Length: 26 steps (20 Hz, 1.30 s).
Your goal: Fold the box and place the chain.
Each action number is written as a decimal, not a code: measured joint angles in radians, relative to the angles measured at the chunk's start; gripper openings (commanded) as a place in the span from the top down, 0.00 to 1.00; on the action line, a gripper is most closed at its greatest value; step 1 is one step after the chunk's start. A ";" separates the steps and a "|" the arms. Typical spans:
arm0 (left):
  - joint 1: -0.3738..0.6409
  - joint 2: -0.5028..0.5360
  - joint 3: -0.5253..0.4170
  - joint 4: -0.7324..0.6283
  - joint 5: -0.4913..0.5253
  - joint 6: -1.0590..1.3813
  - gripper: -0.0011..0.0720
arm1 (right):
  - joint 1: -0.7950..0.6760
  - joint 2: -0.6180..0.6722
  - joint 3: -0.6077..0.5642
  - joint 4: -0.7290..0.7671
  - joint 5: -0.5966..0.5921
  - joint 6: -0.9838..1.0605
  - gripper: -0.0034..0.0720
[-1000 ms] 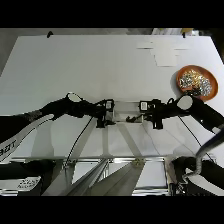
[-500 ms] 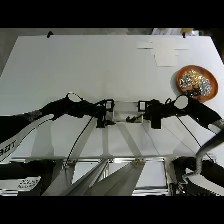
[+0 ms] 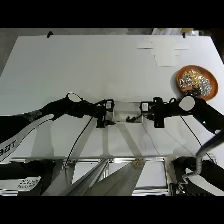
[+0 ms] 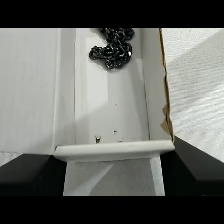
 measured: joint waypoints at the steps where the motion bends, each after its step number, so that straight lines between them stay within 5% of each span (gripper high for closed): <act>1: 0.000 0.000 0.000 0.000 0.000 0.000 0.64 | 0.000 -0.006 0.000 0.010 -0.002 -0.002 0.64; 4: 0.000 0.000 0.000 0.000 0.000 0.000 0.64 | 0.000 -0.031 -0.001 0.032 -0.009 -0.005 0.68; 9: 0.000 0.000 0.000 0.000 0.000 0.000 0.64 | 0.000 -0.089 -0.002 0.055 -0.014 -0.006 0.93; 13: 0.000 0.000 0.000 0.000 0.000 0.000 0.64 | 0.000 -0.062 -0.002 0.035 -0.014 0.022 0.93; 19: 0.000 0.000 0.000 0.000 0.000 0.000 0.64 | 0.000 0.156 0.000 -0.092 0.040 0.248 0.93; 26: 0.000 0.000 0.000 0.000 0.000 0.000 0.64 | 0.000 0.338 0.022 0.031 0.170 0.561 0.93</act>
